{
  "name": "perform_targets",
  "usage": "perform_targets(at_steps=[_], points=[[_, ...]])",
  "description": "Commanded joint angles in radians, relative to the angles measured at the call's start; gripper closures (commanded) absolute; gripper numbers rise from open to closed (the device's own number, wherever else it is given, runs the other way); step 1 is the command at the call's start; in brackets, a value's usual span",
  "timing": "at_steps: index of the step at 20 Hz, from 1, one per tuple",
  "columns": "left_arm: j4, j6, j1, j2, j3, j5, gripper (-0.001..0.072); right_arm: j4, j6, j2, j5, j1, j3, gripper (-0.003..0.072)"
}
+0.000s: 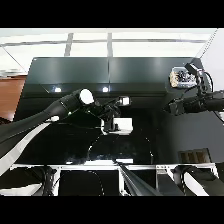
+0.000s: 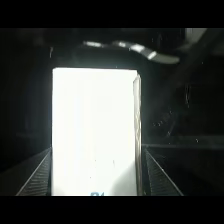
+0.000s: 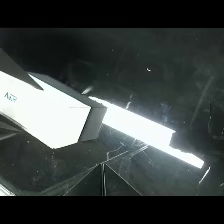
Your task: Fold the box and place the chain.
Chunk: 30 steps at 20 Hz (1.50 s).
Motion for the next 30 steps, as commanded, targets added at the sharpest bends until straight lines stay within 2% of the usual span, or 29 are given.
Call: perform_targets(at_steps=[1, 4, 7, 8, 10, 13, 15, 18, 21, 23, 26, 28, 30], points=[[0.073, -0.043, -0.002, 0.008, 0.002, -0.005, 0.0006, 0.0, -0.001, 0.001, -0.002, -0.001, 0.0, 0.0672], [0.249, -0.236, -0.029, 0.007, 0.019, -0.001, 0.0006, 0.001, -0.001, 0.001, -0.013, -0.001, 0.0, 0.0672], [0.359, -0.364, -0.079, 0.007, 0.038, 0.007, 0.0017, 0.001, -0.001, 0.001, -0.034, -0.001, 0.0, 0.0672], [0.396, -0.405, -0.093, 0.007, 0.048, 0.007, 0.0056, 0.003, 0.0, 0.001, -0.039, -0.001, 0.0, 0.0672], [0.469, -0.478, -0.11, 0.008, 0.081, -0.029, 0.0295, 0.004, 0.0, 0.001, -0.04, -0.001, 0.0, 0.0672], [0.556, -0.604, -0.092, 0.018, 0.187, -0.256, 0.0353, 0.005, 0.003, 0.001, -0.037, 0.0, 0.0, 0.0672], [0.64, -0.708, -0.04, 0.054, 0.235, -0.328, 0.0355, 0.005, 0.003, 0.001, -0.038, -0.001, 0.0, 0.0672], [0.747, -0.901, 0.129, 0.14, 0.254, -0.349, 0.0354, 0.004, 0.003, 0.001, -0.042, -0.001, 0.0, 0.0672], [0.773, -1.005, 0.394, 0.209, 0.254, -0.356, 0.0355, 0.004, 0.003, 0.001, -0.042, -0.001, 0.0, 0.0672], [0.763, -1.005, 0.58, 0.211, 0.254, -0.295, 0.0355, 0.004, 0.003, 0.001, -0.046, -0.001, 0.0, 0.0672], [0.717, -0.999, 0.839, 0.167, 0.256, -0.133, 0.0355, 0.005, 0.007, 0.001, -0.066, -0.001, 0.0, 0.0672], [0.685, -0.99, 0.953, 0.107, 0.274, -0.007, 0.0355, 0.005, 0.007, 0.001, -0.069, -0.001, 0.0, 0.0672], [0.674, -0.929, 1.011, 0.009, 0.338, 0.064, 0.0355, 0.005, 0.011, 0.001, -0.071, -0.001, 0.0, 0.0672]])
